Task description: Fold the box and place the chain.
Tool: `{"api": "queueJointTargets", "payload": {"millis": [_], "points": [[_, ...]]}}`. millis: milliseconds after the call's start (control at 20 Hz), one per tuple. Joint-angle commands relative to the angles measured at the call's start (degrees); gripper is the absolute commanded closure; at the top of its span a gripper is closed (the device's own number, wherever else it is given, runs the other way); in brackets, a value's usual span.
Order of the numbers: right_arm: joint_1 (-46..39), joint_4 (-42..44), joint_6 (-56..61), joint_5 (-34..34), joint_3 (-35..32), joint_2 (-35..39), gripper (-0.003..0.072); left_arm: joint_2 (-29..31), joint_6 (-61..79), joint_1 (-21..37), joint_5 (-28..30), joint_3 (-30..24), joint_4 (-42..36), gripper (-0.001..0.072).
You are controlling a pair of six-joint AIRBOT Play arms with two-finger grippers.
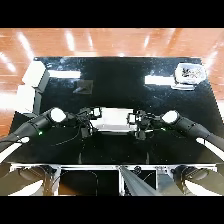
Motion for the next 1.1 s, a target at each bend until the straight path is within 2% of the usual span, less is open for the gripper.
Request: {"api": "queueJointTargets", "payload": {"millis": [0,150,200,250,600,1050], "points": [[0.0,0.0,0.0,0.0,0.0,0.0,0.0062,-1.1,0.9,-0.2,0.7,0.1,-2.7,0.0093],[0.0,0.0,0.0,0.0,0.0,0.0,0.0061,-1.1,0.9,-0.4,0.6,0.2,-2.7,0.0116],[0.0,0.0,0.0,0.0,0.0,0.0,0.0062,-1.1,0.9,-0.4,0.6,0.3,-2.7,0.0156],[0.0,0.0,0.0,0.0,0.0,0.0,0.0061,-1.1,0.9,-0.4,0.7,0.5,-2.8,0.0164],[0.0,0.0,0.0,0.0,0.0,0.0,0.0062,-1.1,0.9,-0.4,0.4,1.2,-4.1,0.0177],[0.0,0.0,0.0,0.0,0.0,0.0,0.0061,-1.8,0.6,-0.4,-3.0,1.2,-4.6,0.0204]]}}
